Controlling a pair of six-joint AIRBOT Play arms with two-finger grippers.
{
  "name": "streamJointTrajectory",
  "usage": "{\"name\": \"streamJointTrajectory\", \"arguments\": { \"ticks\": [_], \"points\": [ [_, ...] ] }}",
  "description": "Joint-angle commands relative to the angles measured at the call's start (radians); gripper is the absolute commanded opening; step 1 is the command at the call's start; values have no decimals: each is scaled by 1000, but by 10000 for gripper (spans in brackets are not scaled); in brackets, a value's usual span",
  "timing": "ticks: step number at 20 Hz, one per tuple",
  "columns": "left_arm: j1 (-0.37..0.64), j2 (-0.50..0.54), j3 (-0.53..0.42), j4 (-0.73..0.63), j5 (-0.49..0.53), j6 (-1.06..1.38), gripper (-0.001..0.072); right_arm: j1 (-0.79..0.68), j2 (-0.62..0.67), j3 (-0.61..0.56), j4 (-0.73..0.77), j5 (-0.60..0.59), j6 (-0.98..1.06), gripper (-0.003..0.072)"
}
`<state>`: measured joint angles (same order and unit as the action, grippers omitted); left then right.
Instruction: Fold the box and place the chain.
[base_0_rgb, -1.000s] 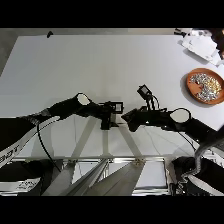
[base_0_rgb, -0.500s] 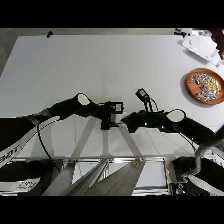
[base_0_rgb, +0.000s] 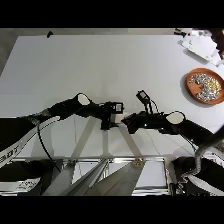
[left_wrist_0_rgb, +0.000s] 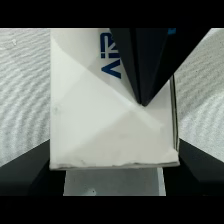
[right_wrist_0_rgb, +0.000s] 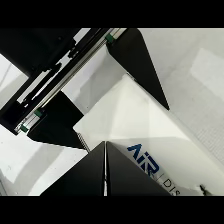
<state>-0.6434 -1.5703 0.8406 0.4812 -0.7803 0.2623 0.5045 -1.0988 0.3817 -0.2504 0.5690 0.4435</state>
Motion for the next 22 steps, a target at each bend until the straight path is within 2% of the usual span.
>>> {"name": "streamJointTrajectory", "arguments": {
  "ticks": [1,5,7,12,14,16,19,22],
  "points": [
    [1,1,1,-1,-3,0,254,-1,3,3,-3,-12,-1,2],
    [1,1,1,-1,-2,0,254,-11,79,32,-37,-5,-7,2],
    [1,1,1,-1,-3,0,254,-62,134,34,-107,64,26,2],
    [1,1,1,-1,-3,0,254,-324,286,34,-266,411,91,2],
    [1,1,1,-1,-2,0,254,-426,305,34,-333,588,101,3],
    [1,1,1,-1,-3,0,254,-504,305,34,-433,702,166,6],
    [1,1,1,-1,-3,0,254,-575,305,34,-616,698,369,6],
    [1,1,1,-2,-9,0,254,-602,305,34,-745,691,476,6]
  ]
}}
